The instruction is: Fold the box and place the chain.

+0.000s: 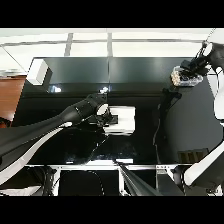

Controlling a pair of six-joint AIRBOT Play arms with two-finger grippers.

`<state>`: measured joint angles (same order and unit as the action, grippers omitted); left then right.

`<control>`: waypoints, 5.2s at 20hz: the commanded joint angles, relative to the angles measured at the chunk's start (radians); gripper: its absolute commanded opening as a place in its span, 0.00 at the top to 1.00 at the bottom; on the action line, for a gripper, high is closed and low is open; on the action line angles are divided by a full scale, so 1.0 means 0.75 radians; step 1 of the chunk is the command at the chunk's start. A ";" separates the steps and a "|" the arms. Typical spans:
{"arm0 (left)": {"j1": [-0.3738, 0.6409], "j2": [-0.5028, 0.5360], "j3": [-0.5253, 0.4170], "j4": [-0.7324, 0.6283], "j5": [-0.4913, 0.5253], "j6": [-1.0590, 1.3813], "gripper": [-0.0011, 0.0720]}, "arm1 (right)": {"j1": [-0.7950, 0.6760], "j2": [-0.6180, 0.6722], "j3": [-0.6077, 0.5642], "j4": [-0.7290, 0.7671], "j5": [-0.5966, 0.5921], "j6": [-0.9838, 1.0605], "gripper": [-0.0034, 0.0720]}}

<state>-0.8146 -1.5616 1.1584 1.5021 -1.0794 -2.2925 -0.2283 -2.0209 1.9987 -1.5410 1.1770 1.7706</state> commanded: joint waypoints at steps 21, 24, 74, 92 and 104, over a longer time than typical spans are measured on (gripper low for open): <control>0.001 -0.001 0.000 0.000 0.002 0.001 0.95 | 0.153 1.398 -0.464 0.429 0.233 -0.392 0.93; 0.001 -0.001 0.000 -0.001 0.001 0.001 0.95 | 0.258 1.500 -0.478 0.453 0.407 -0.376 0.93; 0.001 -0.025 -0.001 -0.001 -0.005 -0.002 0.95 | 0.732 1.326 -1.394 0.612 -0.012 -0.311 0.54; 0.699 0.704 -0.711 -0.438 0.408 1.092 0.03 | 0.695 1.328 -1.395 0.536 -0.110 -0.347 0.54; 0.587 0.444 -0.681 -1.201 0.191 3.455 0.01 | 0.695 1.328 -1.395 0.477 -0.110 -0.346 0.54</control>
<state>-0.3798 -1.1522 0.6201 0.7246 -0.9005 -0.0002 0.2932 -1.0256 0.9527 -1.1782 1.0958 1.5101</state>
